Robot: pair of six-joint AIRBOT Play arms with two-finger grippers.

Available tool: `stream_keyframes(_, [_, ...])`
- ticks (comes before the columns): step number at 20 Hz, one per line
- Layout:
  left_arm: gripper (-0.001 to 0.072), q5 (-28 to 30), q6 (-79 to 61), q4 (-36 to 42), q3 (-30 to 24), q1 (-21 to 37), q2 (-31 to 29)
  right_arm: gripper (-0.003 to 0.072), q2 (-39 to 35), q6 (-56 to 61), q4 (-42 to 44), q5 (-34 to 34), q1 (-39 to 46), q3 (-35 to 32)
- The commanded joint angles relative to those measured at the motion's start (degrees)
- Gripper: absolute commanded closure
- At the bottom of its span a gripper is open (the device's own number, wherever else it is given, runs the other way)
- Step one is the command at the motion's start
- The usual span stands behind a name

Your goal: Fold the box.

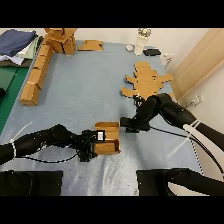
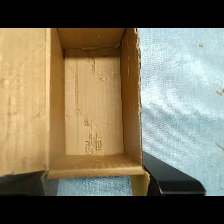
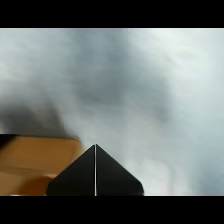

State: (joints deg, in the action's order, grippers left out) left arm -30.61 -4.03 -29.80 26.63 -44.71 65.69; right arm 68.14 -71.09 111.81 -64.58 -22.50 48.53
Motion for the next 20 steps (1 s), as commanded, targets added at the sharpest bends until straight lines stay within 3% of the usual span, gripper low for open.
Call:
stream_keyframes(1, [0.0234, 0.09, 0.0, 0.02, -0.02, 0.04, 0.04, 0.0686, 10.01, -43.71, 41.53, 7.65, 12.7, -0.74])
stream_keyframes(2, [0.0234, 0.09, 0.0, 0.02, -0.02, 0.04, 0.04, 0.0687, 13.38, -52.96, 47.95, 0.72, 13.97, 0.28])
stream_keyframes(4, [0.0234, 0.11, 0.0, 0.02, -0.02, 0.04, 0.04, 0.0687, 17.62, -61.86, 50.88, -10.32, 14.14, 1.57])
stream_keyframes(9, [0.0234, 0.09, 0.0, 0.02, -0.02, 0.04, 0.04, 0.0686, 17.03, -70.51, 48.78, -16.57, 9.33, -3.19])
stream_keyframes(11, [0.0234, 0.09, 0.0, 0.02, -0.02, 0.04, 0.04, 0.0686, 13.68, -70.27, 42.25, -13.44, 6.16, -5.95])
stream_keyframes(16, [0.0234, 0.09, 0.0, 0.02, -0.02, 0.04, 0.04, 0.0686, -1.44, -66.66, 28.41, 3.06, -1.22, -11.58])
stream_keyframes(20, [0.0234, 0.09, 0.0, 0.02, -0.02, 0.04, 0.04, 0.0686, -10.49, -63.04, 16.65, 9.49, -7.19, -12.55])
